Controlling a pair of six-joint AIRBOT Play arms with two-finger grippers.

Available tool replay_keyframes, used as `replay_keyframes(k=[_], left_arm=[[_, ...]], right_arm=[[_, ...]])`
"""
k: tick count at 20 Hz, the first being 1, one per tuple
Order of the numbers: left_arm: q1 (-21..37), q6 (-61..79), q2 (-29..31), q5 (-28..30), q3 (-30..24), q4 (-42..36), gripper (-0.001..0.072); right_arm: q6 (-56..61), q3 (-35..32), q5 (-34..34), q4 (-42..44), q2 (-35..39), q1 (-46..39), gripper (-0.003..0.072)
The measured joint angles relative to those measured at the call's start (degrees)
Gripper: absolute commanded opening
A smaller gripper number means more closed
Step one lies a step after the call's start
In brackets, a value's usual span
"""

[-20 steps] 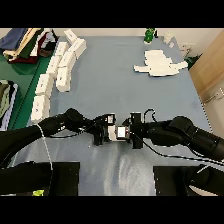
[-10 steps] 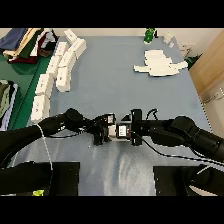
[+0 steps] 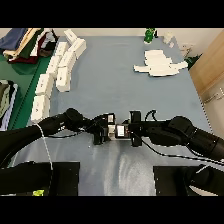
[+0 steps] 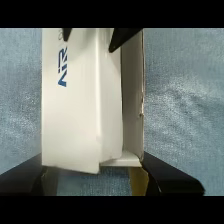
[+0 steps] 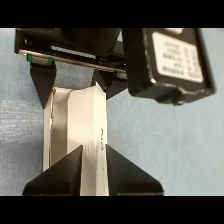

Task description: Fold the box.

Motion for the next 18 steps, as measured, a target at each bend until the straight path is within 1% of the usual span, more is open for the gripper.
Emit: replay_keyframes(k=[15, 18], left_arm=[[0.0, 0.17, 0.0, -0.37, 0.0, 0.15, 0.0471], [0.0, 0.22, 0.0, -0.39, 0.0, 0.13, 0.0471]], right_arm=[[0.02, -0.79, -4.96, 4.5, -0.22, -0.04, 0.0209], [0.02, -0.76, -5.53, 5.09, 0.11, -0.02, 0.0233]])
